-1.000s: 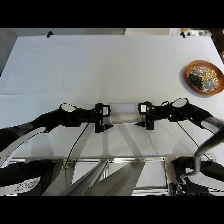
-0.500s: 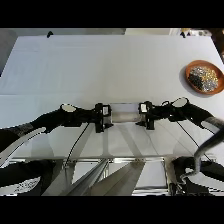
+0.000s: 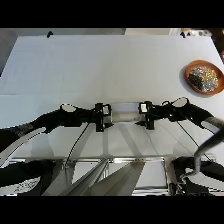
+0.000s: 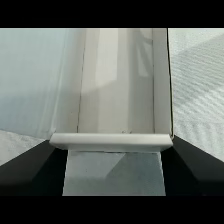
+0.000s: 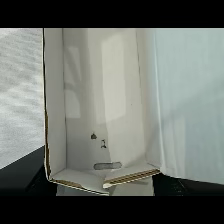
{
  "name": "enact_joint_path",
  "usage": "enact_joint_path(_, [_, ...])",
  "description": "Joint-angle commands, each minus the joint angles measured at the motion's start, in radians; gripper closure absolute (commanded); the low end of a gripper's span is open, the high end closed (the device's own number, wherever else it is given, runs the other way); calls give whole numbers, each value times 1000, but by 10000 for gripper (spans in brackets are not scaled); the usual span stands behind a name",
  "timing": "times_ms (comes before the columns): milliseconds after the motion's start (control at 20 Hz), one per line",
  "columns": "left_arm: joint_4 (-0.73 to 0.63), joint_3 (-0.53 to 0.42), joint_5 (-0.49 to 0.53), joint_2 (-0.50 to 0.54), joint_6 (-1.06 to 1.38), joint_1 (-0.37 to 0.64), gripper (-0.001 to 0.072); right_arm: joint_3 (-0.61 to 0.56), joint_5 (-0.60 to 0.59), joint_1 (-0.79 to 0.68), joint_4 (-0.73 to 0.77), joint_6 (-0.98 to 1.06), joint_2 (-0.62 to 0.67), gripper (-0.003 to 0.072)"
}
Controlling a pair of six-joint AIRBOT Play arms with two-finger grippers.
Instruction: Fold the box and place the chain.
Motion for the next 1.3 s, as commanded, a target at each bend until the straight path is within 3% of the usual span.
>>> enact_joint_path(0, [1, 0, 3, -1, 0, 0, 680, -1, 2, 1, 0, 0, 0, 351])
enact_joint_path(850, [1, 0, 3, -1, 0, 0, 680, -1, 40, 1, 3, 0, 0, 337])
enact_joint_path(950, [1, 0, 3, 0, 0, 0, 680, -1, 45, 1, 4, 2, 3, -18])
enact_joint_path(1250, [1, 0, 3, 0, 1, 0, 680, -1, 47, 0, -88, 187, 129, -14])
